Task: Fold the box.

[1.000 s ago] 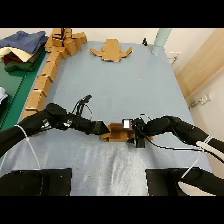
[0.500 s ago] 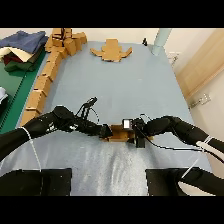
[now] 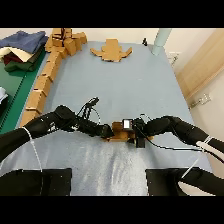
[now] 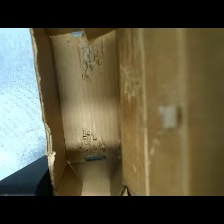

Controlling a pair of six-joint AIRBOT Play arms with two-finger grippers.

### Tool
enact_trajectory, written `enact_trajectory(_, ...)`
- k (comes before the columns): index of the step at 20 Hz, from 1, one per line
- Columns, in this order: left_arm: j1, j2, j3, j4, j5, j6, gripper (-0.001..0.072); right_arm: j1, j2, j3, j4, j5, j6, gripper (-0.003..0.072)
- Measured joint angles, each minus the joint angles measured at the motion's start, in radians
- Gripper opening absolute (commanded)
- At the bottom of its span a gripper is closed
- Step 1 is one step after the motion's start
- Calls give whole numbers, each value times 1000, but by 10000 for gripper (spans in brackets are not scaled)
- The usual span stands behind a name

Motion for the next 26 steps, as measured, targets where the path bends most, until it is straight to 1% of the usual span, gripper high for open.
enact_trajectory(4,47,0,0,2,-43,-4,682,0,0,0,0,1,0,532)
enact_trajectory(11,181,0,1,-16,-188,-3,682,0,0,0,0,1,0,532)
enact_trajectory(18,243,0,6,-16,-264,10,678,0,0,0,0,1,0,532)
enact_trajectory(19,265,0,14,-12,-282,13,633,0,0,0,0,1,0,532)
enact_trajectory(20,291,0,22,-5,-304,16,403,0,0,0,0,1,0,532)
enact_trajectory(21,324,0,33,-2,-327,20,118,0,0,0,0,1,0,532)
enact_trajectory(22,359,0,43,2,-350,23,11,0,0,0,0,1,0,532)
enact_trajectory(26,515,0,69,28,-449,24,11,0,0,0,0,1,0,532)
